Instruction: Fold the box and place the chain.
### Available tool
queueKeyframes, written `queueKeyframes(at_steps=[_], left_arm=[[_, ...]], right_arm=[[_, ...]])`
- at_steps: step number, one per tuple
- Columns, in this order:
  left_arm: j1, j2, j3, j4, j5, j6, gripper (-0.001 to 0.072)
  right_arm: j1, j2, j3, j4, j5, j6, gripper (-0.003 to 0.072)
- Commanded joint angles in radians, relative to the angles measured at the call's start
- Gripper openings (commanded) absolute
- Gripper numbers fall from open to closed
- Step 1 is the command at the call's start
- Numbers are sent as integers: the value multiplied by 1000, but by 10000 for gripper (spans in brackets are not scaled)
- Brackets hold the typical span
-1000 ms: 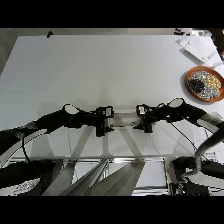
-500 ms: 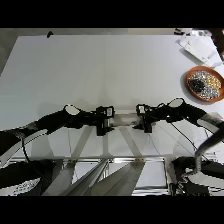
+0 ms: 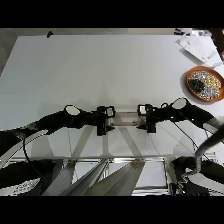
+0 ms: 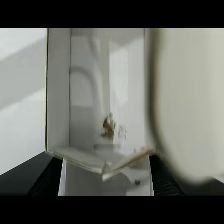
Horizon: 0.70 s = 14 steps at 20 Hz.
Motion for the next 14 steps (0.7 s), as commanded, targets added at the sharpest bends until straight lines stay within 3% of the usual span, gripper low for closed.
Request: queueKeyframes(at_steps=[1,11,14], left_arm=[[0,0,0,1,9,0,272],[0,0,0,0,15,-1,272],[0,0,0,0,15,-1,272]], right_arm=[[0,50,0,-154,10,181,569],[0,254,0,-370,20,449,558],[0,357,0,-349,27,467,530]])
